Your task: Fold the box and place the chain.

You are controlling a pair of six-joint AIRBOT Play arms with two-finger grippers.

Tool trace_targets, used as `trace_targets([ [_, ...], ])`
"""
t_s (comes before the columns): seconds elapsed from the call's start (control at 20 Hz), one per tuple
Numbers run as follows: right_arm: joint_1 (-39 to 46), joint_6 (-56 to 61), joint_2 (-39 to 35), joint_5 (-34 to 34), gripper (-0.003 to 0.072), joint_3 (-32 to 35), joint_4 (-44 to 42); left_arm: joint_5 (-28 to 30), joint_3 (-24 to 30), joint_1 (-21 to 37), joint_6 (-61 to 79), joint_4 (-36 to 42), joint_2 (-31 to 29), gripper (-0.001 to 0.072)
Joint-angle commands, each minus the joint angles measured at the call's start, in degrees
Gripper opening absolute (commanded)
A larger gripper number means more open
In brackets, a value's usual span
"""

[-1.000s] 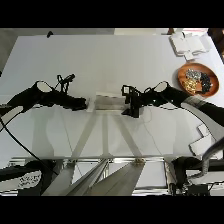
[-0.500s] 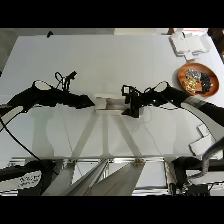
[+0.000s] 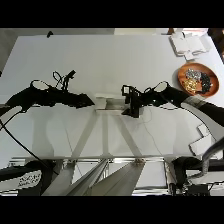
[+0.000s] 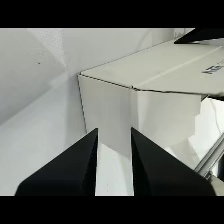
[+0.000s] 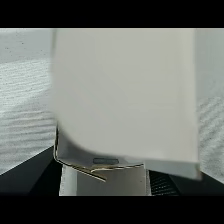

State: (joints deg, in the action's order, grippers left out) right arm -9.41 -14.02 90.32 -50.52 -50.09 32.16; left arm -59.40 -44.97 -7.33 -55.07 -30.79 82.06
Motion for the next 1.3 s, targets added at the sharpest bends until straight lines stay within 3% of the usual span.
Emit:
trace_targets([
  [0.0, 0.0, 0.02, 0.04, -0.02, 0.0404, -0.02, 0.0, -0.9, 0.02, 1.01, 0.02, 0.13, -0.35, 0.0234],
  [0.3, 0.02, 0.02, 0.04, -0.02, 0.0404, -0.02, 0.0, -0.85, 0.02, -0.31, 0.15, 0.39, -0.35, 0.0248],
  [0.4, 0.0, 0.02, 0.04, -0.02, 0.0404, -0.02, 0.0, -0.83, 0.02, -1.14, 1.57, 0.61, -0.35, 0.0548],
  [0.45, 0.02, 0.02, 0.04, -0.02, 0.0404, -0.02, 0.0, -0.85, 0.02, -1.62, 2.93, 0.87, -0.35, 0.059],
  [0.75, 0.02, 0.02, 0.04, -0.02, 0.0404, -0.02, 0.0, -0.7, 0.02, -2.84, 7.48, 7.02, -0.35, 0.0583],
  [1.0, 0.02, 0.02, 0.04, -0.02, 0.0404, -0.02, 0.0, -0.37, 0.02, -3.5, 7.48, 6.47, -0.35, 0.0581],
  [1.25, 0.02, 0.02, 0.04, -0.02, 0.0404, -0.02, 0.0, 3.45, 0.02, -6.16, 7.45, 1.9, -0.35, 0.0581],
])
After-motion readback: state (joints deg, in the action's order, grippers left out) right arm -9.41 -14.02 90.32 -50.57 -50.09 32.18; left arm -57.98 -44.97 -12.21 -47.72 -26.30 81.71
